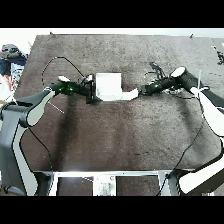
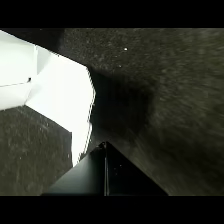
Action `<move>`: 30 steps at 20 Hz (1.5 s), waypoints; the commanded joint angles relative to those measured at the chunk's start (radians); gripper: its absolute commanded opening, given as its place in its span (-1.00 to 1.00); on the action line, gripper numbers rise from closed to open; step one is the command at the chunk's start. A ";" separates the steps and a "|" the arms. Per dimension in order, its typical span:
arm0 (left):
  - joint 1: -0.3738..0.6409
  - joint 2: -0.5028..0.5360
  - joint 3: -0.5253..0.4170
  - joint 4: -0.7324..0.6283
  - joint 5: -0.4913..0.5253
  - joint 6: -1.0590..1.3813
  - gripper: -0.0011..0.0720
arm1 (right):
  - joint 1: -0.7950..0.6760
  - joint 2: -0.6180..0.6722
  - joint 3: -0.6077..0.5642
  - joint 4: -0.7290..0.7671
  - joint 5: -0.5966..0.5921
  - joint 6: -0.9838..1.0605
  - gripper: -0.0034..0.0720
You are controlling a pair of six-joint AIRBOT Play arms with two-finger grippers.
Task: Fold the box and place the chain.
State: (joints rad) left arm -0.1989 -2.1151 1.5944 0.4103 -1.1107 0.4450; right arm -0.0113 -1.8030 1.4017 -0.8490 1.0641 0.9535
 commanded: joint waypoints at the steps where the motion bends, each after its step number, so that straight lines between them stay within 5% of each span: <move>1: 0.000 0.000 0.000 0.000 0.000 0.000 -0.52 | 0.025 -0.061 -0.008 0.150 0.000 -0.042 -0.87; 2: 0.000 0.000 0.000 0.000 0.000 0.000 -0.52 | 0.033 -0.068 -0.008 0.198 0.001 -0.064 -0.55; 5: 0.000 0.000 0.000 0.000 0.000 0.000 -0.52 | 0.054 -0.069 0.010 0.261 0.005 -0.078 -0.42; 6: 0.000 0.000 0.000 0.000 0.000 0.000 -0.52 | 0.062 -0.069 0.024 0.264 0.004 -0.077 -0.24; 7: 0.000 0.000 0.000 0.000 0.000 0.000 -0.52 | 0.072 -0.069 0.041 0.263 0.009 -0.077 0.59; 8: 0.000 0.000 0.000 0.000 0.000 0.000 -0.52 | 0.082 -0.069 0.061 0.262 0.019 -0.077 0.81; 12: 0.000 0.000 0.000 0.000 0.000 0.000 -0.52 | 0.121 -0.069 0.128 0.239 0.027 -0.002 0.78; 13: 0.000 0.000 0.000 0.000 0.000 0.000 -0.52 | 0.137 -0.069 0.136 0.201 0.027 0.031 0.52; 15: 0.000 0.000 0.000 0.000 0.000 0.000 -0.52 | 0.163 -0.069 0.159 0.145 0.030 0.080 0.50; 16: 0.000 0.000 0.000 0.000 0.000 0.000 -0.51 | 0.173 -0.069 0.170 0.138 0.030 0.085 0.31; 30: 0.000 0.000 0.000 0.000 0.000 0.000 -0.52 | 0.318 -0.069 0.252 -0.285 -0.007 0.374 0.31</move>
State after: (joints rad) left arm -0.1989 -2.1151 1.5944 0.4103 -1.1107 0.4450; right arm 0.2813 -1.8721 1.6501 -1.0183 1.0832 1.2636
